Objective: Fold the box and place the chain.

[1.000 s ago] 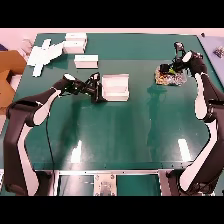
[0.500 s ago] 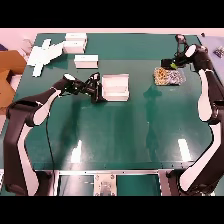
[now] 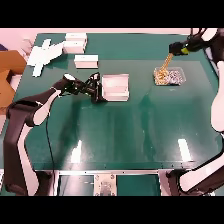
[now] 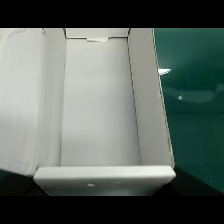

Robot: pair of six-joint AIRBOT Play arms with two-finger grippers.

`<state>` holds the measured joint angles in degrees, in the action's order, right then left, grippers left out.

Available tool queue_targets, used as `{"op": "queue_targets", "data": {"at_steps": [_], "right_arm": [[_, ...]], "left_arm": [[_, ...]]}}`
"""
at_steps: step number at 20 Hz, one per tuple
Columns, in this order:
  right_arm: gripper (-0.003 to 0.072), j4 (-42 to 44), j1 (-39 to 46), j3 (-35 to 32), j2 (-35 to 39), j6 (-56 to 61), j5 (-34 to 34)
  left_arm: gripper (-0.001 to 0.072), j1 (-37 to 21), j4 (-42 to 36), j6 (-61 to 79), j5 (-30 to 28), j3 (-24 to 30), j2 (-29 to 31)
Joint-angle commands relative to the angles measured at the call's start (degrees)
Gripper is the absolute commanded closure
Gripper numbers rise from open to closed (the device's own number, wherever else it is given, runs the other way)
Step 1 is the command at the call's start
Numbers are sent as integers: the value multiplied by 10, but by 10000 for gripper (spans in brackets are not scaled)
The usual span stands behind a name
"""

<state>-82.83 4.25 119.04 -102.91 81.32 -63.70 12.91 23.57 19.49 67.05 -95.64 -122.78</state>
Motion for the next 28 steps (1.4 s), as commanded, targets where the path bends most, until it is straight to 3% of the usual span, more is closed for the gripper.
{"op": "queue_targets", "data": {"at_steps": [1, 13, 23, 28], "right_arm": [[681, -4, -23, 0, 69, -24, -6], [681, -3, -132, 0, 250, -60, 40], [680, -1, -208, 0, 289, -68, 87], [680, 27, -238, -21, 289, -68, 79]], "left_arm": [[181, 0, 0, 0, -2, 0, 0], [181, 0, 0, 0, -5, 0, 0], [181, 0, 0, 0, -6, 0, 0], [181, 0, 0, 0, -6, 0, 0]]}}
